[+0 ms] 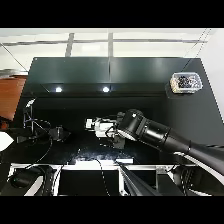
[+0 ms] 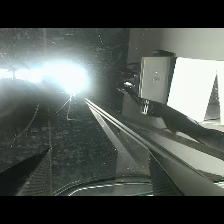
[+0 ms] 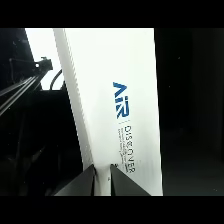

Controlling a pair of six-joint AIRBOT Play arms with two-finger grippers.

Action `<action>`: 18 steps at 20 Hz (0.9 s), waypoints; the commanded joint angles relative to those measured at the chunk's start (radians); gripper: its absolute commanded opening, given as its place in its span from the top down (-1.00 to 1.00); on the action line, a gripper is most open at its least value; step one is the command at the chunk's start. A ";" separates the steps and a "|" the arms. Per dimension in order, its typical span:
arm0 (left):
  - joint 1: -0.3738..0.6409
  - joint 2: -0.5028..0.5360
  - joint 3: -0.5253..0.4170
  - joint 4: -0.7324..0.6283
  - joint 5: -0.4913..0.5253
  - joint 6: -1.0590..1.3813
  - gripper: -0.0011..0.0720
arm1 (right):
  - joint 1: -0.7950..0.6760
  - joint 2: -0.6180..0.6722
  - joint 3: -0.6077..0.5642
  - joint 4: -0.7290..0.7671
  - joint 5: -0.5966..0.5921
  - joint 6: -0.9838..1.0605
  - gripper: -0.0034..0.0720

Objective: Fold the box and place the chain.

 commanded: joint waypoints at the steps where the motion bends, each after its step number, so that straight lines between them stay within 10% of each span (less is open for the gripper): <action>1: 0.001 0.001 0.000 0.000 0.000 0.000 -0.97 | -0.002 0.001 0.027 0.000 0.015 0.013 0.74; 16: 0.001 0.001 0.000 0.000 -0.004 0.001 -0.97 | -0.036 -0.014 0.055 0.045 -0.003 0.013 0.74; 17: 0.001 0.001 0.000 0.000 -0.004 0.001 -0.97 | -0.037 -0.014 0.055 0.040 -0.002 0.013 0.66; 18: 0.001 0.001 0.000 0.000 -0.004 0.001 -0.97 | -0.039 -0.013 0.056 0.038 -0.003 0.014 0.16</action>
